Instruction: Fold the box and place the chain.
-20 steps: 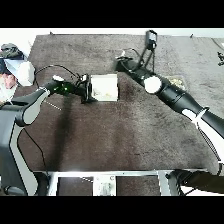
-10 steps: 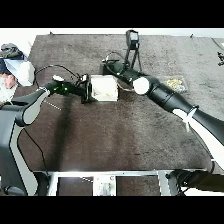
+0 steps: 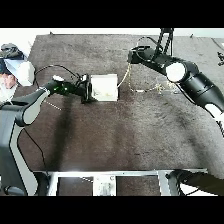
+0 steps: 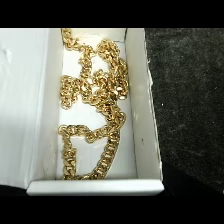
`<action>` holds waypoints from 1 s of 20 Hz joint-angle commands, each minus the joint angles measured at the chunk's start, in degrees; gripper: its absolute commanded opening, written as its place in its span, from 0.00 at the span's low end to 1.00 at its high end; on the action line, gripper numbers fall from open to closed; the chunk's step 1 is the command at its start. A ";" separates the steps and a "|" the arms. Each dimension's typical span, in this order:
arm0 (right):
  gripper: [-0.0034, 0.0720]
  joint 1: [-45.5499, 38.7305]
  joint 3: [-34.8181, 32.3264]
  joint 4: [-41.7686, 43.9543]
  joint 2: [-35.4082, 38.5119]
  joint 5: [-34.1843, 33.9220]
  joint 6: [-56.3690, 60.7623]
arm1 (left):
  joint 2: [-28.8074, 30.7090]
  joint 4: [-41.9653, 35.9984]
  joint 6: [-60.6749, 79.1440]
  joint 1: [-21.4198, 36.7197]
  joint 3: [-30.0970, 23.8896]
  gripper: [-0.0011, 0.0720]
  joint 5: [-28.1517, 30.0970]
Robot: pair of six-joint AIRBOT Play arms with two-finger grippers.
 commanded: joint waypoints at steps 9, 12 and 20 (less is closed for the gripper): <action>0.03 14.34 0.02 1.84 -8.74 -2.27 0.11 | -0.02 0.02 0.02 0.04 0.00 0.49 0.04; 0.08 13.55 -0.02 1.75 -13.40 0.33 0.11 | -0.02 0.00 0.02 0.04 0.00 0.49 0.02; 0.27 -4.87 -11.56 0.24 -4.68 7.56 0.11 | -0.02 0.00 0.02 0.04 0.00 0.49 0.04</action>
